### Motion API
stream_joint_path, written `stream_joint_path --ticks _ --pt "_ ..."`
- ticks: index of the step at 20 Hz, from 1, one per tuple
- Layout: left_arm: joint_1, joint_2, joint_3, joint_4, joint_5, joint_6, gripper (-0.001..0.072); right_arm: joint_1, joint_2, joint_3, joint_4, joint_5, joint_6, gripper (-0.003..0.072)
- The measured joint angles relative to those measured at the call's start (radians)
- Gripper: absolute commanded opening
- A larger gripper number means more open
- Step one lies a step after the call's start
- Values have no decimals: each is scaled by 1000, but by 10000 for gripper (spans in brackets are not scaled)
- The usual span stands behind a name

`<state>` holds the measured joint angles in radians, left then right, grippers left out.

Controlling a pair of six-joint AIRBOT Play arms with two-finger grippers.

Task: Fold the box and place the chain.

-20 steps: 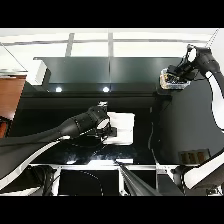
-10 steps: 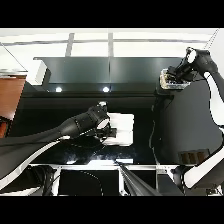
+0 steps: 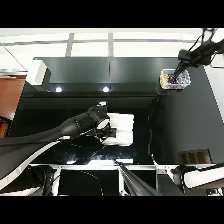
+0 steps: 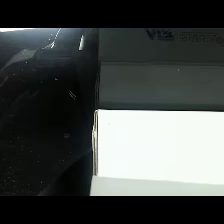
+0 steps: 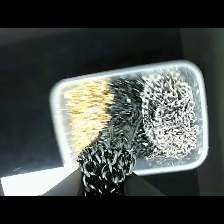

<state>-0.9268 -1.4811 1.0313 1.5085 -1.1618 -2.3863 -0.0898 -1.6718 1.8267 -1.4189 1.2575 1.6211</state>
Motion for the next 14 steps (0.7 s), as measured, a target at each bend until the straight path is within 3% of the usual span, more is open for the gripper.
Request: stream_joint_path --ticks 4,7,14 --pt "0 0 0 1 0 0 26 1 171 -5 45 16 -41 9" --pt "0 0 0 1 0 0 26 2 328 -86 118 35 -90 9" --pt "0 0 0 2 0 0 26 100 740 -577 226 63 -165 7"
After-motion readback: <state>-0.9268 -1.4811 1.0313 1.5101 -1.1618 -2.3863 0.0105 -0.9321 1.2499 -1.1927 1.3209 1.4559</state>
